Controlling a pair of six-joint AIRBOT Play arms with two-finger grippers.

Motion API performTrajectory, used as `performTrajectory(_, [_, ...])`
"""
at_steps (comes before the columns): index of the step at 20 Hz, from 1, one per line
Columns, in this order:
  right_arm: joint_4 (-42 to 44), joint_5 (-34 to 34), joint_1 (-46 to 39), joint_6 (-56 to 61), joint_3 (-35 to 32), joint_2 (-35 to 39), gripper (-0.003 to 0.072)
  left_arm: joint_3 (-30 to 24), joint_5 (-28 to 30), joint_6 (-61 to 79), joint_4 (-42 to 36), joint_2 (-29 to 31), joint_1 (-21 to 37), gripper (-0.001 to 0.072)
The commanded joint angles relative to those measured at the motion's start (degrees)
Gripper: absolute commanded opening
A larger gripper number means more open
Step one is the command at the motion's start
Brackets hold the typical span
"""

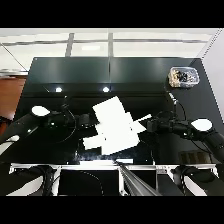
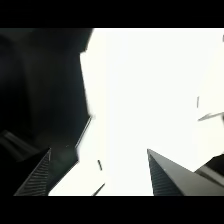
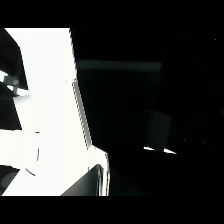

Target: Fold the box and place the chain.

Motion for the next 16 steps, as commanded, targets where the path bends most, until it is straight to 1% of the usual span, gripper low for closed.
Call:
performTrajectory(1, [0.13,0.24,0.13,-0.15,-0.02,0.02,0.0041,-0.15,0.66,10.91,-13.70,-7.56,-0.39,0.0707])
performTrajectory(4, [0.13,0.28,0.13,-0.13,-0.02,0.02,0.0041,-0.07,-0.52,15.04,-17.38,-11.21,-0.39,0.0707])
performTrajectory(5, [0.13,0.28,0.13,-0.13,-0.02,0.02,0.0041,0.15,-2.21,16.92,-17.40,-12.02,-0.44,0.0707])
performTrajectory(8, [0.11,0.28,0.13,-0.11,-0.02,0.02,0.0041,1.31,-9.70,24.17,-17.31,-13.75,-1.84,0.0706])
performTrajectory(10, [0.11,0.26,0.13,0.02,-0.02,0.02,0.0041,2.78,-10.25,26.03,-16.79,-14.67,-3.34,0.0706])
performTrajectory(12, [0.13,0.28,0.13,0.09,-0.02,0.02,0.0041,5.07,-11.10,26.05,-13.99,-15.78,-4.11,0.0704])
performTrajectory(14, [0.13,0.35,0.13,0.37,-0.02,0.02,0.0041,7.58,-14.88,26.08,-8.59,-16.92,-4.37,0.0702])
performTrajectory(16, [0.11,0.72,0.13,0.44,-0.02,0.02,0.0041,8.96,-17.38,26.08,-5.68,-17.51,-4.31,0.0700])
